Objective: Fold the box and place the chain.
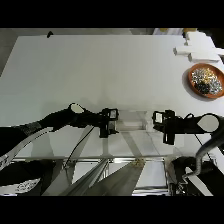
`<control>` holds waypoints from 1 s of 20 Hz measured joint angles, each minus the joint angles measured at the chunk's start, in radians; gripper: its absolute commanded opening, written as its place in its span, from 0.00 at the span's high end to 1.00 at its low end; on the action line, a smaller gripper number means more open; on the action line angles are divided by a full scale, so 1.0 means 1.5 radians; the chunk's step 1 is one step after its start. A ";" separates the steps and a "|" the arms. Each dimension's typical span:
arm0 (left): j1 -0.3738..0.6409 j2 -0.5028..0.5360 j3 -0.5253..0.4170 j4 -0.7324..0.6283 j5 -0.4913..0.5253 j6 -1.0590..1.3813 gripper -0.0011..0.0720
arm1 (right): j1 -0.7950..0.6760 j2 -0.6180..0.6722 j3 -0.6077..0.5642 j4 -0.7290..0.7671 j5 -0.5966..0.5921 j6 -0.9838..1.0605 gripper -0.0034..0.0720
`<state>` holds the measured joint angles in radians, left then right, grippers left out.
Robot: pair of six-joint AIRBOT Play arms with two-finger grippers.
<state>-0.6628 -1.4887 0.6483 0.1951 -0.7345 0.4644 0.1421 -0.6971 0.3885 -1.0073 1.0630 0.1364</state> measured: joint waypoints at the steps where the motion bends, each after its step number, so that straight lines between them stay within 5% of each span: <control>1: 0.000 0.000 0.000 0.000 0.000 0.000 0.68 | 0.000 0.006 0.000 0.047 -0.001 0.002 0.93; 6: 0.000 0.000 0.000 0.000 0.000 0.000 0.68 | 0.000 -0.015 0.000 0.323 -0.111 -0.032 0.93; 10: 0.000 0.000 0.000 0.000 0.000 0.000 0.68 | 0.000 -0.106 0.000 0.453 -0.223 -0.047 0.93; 15: 0.000 0.000 0.000 -0.001 0.000 -0.001 0.69 | 0.000 -0.224 0.000 0.487 -0.280 -0.050 0.93; 20: 0.000 0.000 0.000 -0.002 0.000 -0.001 0.69 | 0.000 -0.254 0.030 0.381 -0.271 0.075 0.93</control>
<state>-0.6628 -1.4887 0.6483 0.1928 -0.7345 0.4633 0.1425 -1.0786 0.4335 -0.4362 0.6559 0.2493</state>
